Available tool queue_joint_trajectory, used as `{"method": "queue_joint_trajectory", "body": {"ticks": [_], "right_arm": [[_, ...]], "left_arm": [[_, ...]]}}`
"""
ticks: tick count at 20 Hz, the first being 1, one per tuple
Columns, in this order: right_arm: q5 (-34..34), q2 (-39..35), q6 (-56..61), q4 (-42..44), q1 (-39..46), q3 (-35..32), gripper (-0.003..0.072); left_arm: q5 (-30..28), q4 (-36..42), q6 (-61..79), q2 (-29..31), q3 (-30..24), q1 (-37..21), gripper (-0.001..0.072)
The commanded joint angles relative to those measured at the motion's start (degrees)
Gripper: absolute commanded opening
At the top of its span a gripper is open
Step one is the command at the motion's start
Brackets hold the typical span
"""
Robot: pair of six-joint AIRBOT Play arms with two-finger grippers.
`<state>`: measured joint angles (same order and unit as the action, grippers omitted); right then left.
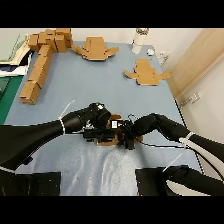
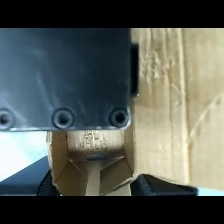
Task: Fold the box.
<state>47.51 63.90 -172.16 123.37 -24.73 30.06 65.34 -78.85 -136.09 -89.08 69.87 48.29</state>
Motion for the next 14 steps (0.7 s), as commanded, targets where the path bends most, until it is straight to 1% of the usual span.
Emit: {"method": "queue_joint_trajectory", "body": {"ticks": [1,3,6,8,11,12,14], "right_arm": [[0.0,0.0,0.1,0.0,0.0,0.0,0.0507],[0.0,0.0,0.1,0.0,0.0,0.0,0.0508],[0.0,0.0,0.1,0.0,0.0,0.0,0.0507],[0.0,0.0,0.1,0.0,0.0,0.0,0.0508],[0.0,0.0,0.1,0.0,0.0,0.0,0.0508],[0.0,0.0,0.1,0.0,0.0,0.0,0.0507],[0.0,0.0,0.0,0.0,0.0,0.0,0.0507]], "left_arm": [[1.7,0.0,0.2,0.0,1.3,-1.1,0.0594],[1.6,0.0,0.5,-0.2,1.2,-1.2,0.0594],[-1.0,0.0,1.8,-1.1,1.2,-1.1,0.0595],[-1.4,0.0,1.8,-1.4,1.2,-1.1,0.0595],[1.0,-0.2,0.8,-1.7,1.2,-0.8,0.0595],[2.1,-2.6,-1.1,-1.7,1.4,-0.1,0.0595],[3.9,-11.8,-6.9,-1.7,2.1,2.9,0.0595]]}}
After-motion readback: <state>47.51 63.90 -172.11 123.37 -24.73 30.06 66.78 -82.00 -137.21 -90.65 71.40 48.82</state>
